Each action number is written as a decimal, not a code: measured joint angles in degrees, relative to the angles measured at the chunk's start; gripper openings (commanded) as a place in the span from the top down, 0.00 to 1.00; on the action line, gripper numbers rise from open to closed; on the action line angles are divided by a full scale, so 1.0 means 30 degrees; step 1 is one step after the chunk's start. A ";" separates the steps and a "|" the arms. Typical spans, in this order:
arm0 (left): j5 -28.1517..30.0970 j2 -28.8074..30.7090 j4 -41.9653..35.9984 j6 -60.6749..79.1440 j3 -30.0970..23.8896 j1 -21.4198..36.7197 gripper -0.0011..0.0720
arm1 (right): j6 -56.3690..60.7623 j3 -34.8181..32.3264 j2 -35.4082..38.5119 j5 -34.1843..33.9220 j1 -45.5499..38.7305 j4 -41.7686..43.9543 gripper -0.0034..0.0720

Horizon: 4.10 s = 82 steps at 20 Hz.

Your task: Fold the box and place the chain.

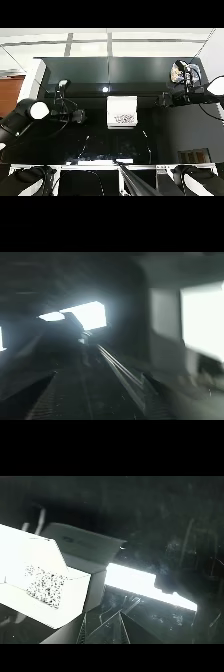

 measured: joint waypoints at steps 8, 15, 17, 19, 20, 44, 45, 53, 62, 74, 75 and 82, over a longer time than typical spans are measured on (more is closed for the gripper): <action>0.1479 -0.2200 -0.8823 2.2476 -0.2178 0.0867 0.01 | 0.0248 -0.0248 0.0000 -0.0240 0.0000 0.0036 0.61; 0.1457 -0.4925 -1.1759 3.3135 -0.0255 0.0896 0.01 | 0.0627 -0.0262 0.0000 -0.0284 0.0000 0.0036 0.61; 0.1180 -0.6025 -1.2247 3.4199 0.0670 0.0670 0.01 | 0.0656 -0.0262 0.0000 -0.0277 0.0000 0.0036 0.61; 0.0984 -0.6994 -1.2247 3.4534 0.1472 0.0342 0.01 | 0.0707 -0.0262 0.0000 -0.0270 0.0000 0.0036 0.61; 0.0911 -0.7380 -1.2036 3.4534 0.1814 0.0182 0.01 | 0.0721 -0.0262 0.0000 -0.0270 0.0000 0.0036 0.61; 0.1479 -0.9428 -1.1132 3.3164 0.3242 -0.1435 0.01 | 0.0721 -0.0262 0.0000 -0.0845 0.0000 0.0044 0.61; 0.1479 -0.9428 -1.1132 3.3186 0.3249 -0.1450 0.01 | 0.0721 -0.0262 0.0000 -0.0889 0.0000 0.0036 0.61; 0.1581 -0.9493 -1.2262 3.4505 0.3381 -0.1894 0.16 | 0.0721 -0.0270 -0.0015 -0.1151 0.0000 0.0036 0.61; 0.1610 -0.9515 -1.2342 3.4760 0.3417 -0.1996 0.32 | 0.1056 -0.0262 -0.1384 -0.4175 0.0714 0.1916 0.03; 0.1676 -0.9515 -1.2356 3.4796 0.3417 -0.1996 0.32 | -1.1213 0.1107 -0.3898 -0.2885 0.4000 0.2470 0.03; 0.1683 -0.9515 -1.2349 3.4804 0.3417 -0.1996 0.32 | -1.2182 0.1217 -0.3876 -0.2025 0.4080 0.2310 0.03; 0.1727 -0.9515 -1.2356 3.4855 0.3417 -0.1996 0.32 | -1.6232 0.0627 -0.3934 -0.0066 0.4743 0.1967 0.03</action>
